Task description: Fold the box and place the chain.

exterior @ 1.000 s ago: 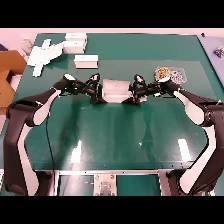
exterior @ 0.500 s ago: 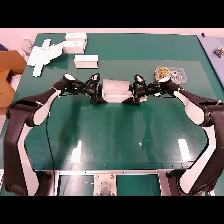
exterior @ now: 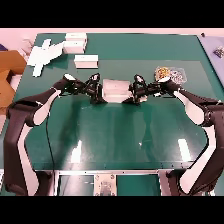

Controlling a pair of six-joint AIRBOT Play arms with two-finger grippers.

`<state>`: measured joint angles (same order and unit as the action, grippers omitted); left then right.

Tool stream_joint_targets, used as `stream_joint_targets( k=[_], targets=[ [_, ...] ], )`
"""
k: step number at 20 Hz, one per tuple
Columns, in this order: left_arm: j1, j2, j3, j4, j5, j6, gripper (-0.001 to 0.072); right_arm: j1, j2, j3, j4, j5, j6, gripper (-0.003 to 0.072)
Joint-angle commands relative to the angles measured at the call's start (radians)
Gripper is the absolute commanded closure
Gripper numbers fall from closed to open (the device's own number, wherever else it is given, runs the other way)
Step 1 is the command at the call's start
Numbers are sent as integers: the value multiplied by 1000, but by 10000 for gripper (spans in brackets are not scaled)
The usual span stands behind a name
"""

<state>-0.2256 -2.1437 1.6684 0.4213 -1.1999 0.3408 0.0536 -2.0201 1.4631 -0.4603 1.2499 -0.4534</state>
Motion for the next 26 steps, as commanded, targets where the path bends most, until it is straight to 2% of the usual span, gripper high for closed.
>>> stream_joint_targets(
  k=[1,2,3,4,5,6,10,19,20,21,22,23,25,26],
  targets=[
    [0,0,1,0,0,0,181,1,1,0,1,0,1,205],
    [0,0,1,0,0,0,181,-1,2,0,1,2,10,204],
    [0,0,1,0,0,0,181,-4,2,2,20,2,12,142],
    [0,0,1,0,1,0,181,-7,5,6,31,5,35,27],
    [0,0,1,0,2,0,181,-9,10,14,29,5,58,18],
    [0,0,1,0,8,0,180,-14,18,23,27,16,60,-29],
    [0,0,1,0,8,0,181,-37,60,46,-42,68,71,-29],
    [0,0,1,0,14,0,180,-115,193,46,-210,69,341,-26],
    [0,0,1,0,14,0,181,-117,198,46,-216,73,369,31],
    [0,0,1,1,14,0,181,-116,201,46,-214,100,371,182],
    [0,0,1,0,14,0,181,-109,209,48,-212,141,371,394],
    [0,0,1,0,15,0,181,-101,211,55,-212,178,372,527],
    [0,0,1,0,15,0,181,-89,216,64,-165,254,379,674],
    [0,0,1,0,14,0,181,-81,216,64,-104,273,387,675]
  ],
)
